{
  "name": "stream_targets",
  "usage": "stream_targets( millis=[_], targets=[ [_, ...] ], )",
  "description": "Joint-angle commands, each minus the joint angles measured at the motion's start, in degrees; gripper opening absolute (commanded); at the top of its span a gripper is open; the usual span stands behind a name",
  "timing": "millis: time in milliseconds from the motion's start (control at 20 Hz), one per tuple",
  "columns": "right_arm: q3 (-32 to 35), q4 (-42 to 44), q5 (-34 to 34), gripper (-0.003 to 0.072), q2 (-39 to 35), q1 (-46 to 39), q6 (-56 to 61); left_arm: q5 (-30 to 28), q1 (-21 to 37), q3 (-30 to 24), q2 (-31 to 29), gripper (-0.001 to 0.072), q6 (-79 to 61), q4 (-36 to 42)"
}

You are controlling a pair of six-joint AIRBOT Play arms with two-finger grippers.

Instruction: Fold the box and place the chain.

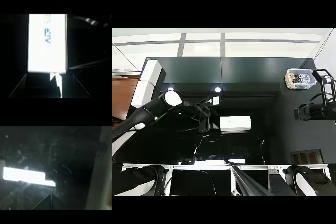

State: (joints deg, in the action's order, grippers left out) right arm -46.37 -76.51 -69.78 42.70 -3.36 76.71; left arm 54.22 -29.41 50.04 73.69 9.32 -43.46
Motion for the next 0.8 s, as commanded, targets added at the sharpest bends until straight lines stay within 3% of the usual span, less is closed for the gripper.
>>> stream_targets(
  millis=[0, 250, 750],
  targets=[
    [2.7, 4.6, 5.9, 0.0013, -0.7, -1.3, 1.1, -4.8, -5.9, 6.1, 2.5, 0.0715, 7.1, -1.0],
    [5.1, 6.2, 6.7, 0.0013, -0.7, -1.3, 1.1, -5.3, -10.1, 16.9, 13.9, 0.0713, 16.7, -1.1],
    [5.1, 6.1, 8.0, 0.0013, -0.7, -1.3, 1.0, 0.7, -10.9, 18.3, 17.4, 0.0713, 17.7, -5.3]
  ],
)
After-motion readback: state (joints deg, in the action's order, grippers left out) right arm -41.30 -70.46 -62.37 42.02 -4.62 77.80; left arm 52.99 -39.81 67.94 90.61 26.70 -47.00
